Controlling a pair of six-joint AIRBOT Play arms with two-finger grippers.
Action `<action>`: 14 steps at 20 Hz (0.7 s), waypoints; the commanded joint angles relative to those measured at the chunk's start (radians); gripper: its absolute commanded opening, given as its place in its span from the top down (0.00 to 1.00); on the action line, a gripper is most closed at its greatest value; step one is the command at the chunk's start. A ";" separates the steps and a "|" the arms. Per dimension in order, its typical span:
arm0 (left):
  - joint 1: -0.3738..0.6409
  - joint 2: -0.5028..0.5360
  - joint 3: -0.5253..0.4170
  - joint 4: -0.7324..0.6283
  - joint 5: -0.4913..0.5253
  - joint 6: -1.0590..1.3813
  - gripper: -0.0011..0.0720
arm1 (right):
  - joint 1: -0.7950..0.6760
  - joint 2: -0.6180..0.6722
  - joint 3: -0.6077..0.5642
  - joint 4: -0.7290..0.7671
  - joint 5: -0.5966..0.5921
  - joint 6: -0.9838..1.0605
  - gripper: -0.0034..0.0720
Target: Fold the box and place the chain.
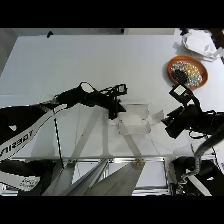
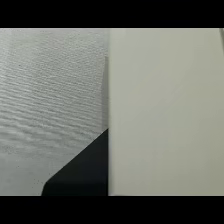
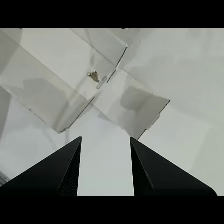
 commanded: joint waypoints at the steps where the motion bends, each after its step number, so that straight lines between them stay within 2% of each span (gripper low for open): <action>1: 0.000 0.013 0.000 0.005 0.002 0.035 0.98 | 0.001 -0.001 0.000 0.000 -0.001 -0.004 0.51; 14: -0.001 0.030 0.000 0.053 0.023 0.047 0.97 | 0.001 -0.001 0.000 0.000 -0.011 -0.004 0.51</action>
